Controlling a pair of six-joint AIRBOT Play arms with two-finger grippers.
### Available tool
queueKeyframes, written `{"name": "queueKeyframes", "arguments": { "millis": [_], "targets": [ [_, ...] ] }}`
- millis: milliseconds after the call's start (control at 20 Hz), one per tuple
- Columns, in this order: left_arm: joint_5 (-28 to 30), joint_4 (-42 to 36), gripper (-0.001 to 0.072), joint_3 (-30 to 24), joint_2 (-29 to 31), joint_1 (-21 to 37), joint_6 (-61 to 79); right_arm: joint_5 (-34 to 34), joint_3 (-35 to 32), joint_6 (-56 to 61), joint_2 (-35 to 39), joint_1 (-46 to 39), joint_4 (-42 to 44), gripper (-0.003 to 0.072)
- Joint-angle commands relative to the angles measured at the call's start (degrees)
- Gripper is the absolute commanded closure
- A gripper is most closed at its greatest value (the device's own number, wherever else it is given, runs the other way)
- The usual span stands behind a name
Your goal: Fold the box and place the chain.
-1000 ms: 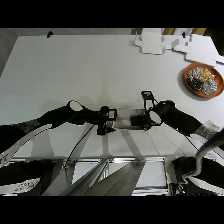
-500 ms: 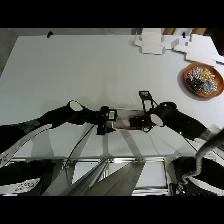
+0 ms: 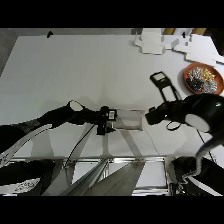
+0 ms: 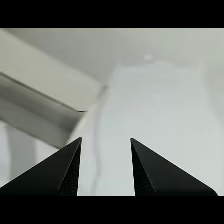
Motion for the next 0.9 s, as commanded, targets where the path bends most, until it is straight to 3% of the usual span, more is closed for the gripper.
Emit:
{"name": "queueKeyframes", "arguments": {
  "millis": [0, 200, 400, 650, 850],
  "targets": [
    [0.0, 0.0, 0.0437, 0.0, 0.0, 0.0, 0.0, 4.1, 6.5, -7.0, 1.8, -8.5, -5.8, 0.0329],
    [0.0, 0.0, 0.0437, 0.0, 0.0, 0.0, 0.0, -3.1, 10.6, -15.1, -1.4, -25.5, -0.5, 0.0320],
    [0.0, 0.0, 0.0437, 0.0, 0.0, 0.0, 0.0, -6.6, 17.2, -17.7, -11.3, -38.5, 11.2, 0.0319],
    [0.0, 0.0, 0.0437, 0.0, 0.0, 0.0, 0.0, -9.1, 25.2, -20.8, -24.5, -43.1, 12.5, 0.0319],
    [0.0, 0.0, 0.0437, 0.0, 0.0, 0.0, 0.0, -13.4, 26.1, -20.8, -30.6, -46.8, 11.5, 0.0319]
  ]
}}
